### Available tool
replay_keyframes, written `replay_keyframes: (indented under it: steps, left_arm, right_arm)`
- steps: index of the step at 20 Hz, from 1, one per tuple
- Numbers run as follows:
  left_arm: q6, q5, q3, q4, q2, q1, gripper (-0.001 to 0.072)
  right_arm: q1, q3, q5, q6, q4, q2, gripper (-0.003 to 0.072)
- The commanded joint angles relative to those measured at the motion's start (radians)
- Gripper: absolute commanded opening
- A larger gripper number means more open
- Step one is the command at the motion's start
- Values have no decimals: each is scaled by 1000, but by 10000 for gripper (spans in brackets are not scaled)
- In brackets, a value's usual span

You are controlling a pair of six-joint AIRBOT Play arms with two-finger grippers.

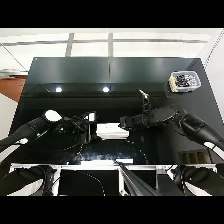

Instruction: Fold the box and place the chain.

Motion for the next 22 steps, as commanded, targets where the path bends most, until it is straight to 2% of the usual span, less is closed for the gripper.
replay_keyframes:
  steps: [1, 5, 17, 19, 22]
  left_arm:
    - [0, 0, 0, 0, 0, 0, 395]
    - [0, 0, 0, 0, 0, 0, 395]
    - [0, 0, 0, 0, 0, 0, 395]
    - [0, 0, 0, 0, 0, 0, 395]
    - [0, 0, 0, 11, 1, 3, 400]
  right_arm:
    - [14, -9, 14, 6, 19, -52, 23]
    - [26, -9, -5, -1, -1, -100, 23]
    - [25, -8, -26, -1, -31, -100, 23]
    - [14, 19, -87, -72, -33, -82, 23]
    - [-58, 124, -197, -114, -48, 7, 23]
